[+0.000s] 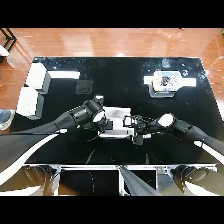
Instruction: Fold the box and place the chain.
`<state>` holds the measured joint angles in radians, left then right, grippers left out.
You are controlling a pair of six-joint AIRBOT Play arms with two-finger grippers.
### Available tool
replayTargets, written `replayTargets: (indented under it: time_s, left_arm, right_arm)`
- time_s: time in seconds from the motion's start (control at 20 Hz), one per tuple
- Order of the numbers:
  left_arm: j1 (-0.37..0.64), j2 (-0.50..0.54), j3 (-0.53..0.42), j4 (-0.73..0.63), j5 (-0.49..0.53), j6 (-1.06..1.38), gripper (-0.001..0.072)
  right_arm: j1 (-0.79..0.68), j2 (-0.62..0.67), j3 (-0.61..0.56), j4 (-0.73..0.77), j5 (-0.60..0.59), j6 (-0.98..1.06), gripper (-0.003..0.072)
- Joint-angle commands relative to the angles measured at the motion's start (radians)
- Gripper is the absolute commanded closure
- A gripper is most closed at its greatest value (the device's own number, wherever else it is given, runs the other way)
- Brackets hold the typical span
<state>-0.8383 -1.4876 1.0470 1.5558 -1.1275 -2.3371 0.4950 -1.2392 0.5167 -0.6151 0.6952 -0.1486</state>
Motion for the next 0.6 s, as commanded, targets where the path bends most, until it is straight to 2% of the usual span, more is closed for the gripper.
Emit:
replayTargets:
  time_s: [0.0, 0.4, 0.5, 0.55]
  left_arm:
    - [0.001, 0.001, 0.023, -0.002, -0.002, -0.002, 0.0178]
    - [0.001, -0.006, 0.021, 0.005, -0.007, -0.002, 0.0175]
    - [0.001, -0.013, 0.021, -0.032, -0.007, -0.002, 0.0179]
    - [0.001, -0.014, 0.021, -0.037, -0.005, -0.002, 0.0256]
  right_arm:
    - [0.000, 0.000, -0.001, 0.001, 0.000, 0.000, 0.0381]
    - [0.000, 0.000, -0.001, 0.001, 0.000, 0.000, 0.0380]
    - [0.000, 0.000, -0.001, 0.001, 0.000, 0.000, 0.0380]
    - [0.000, 0.000, -0.001, 0.001, 0.000, 0.000, 0.0380]
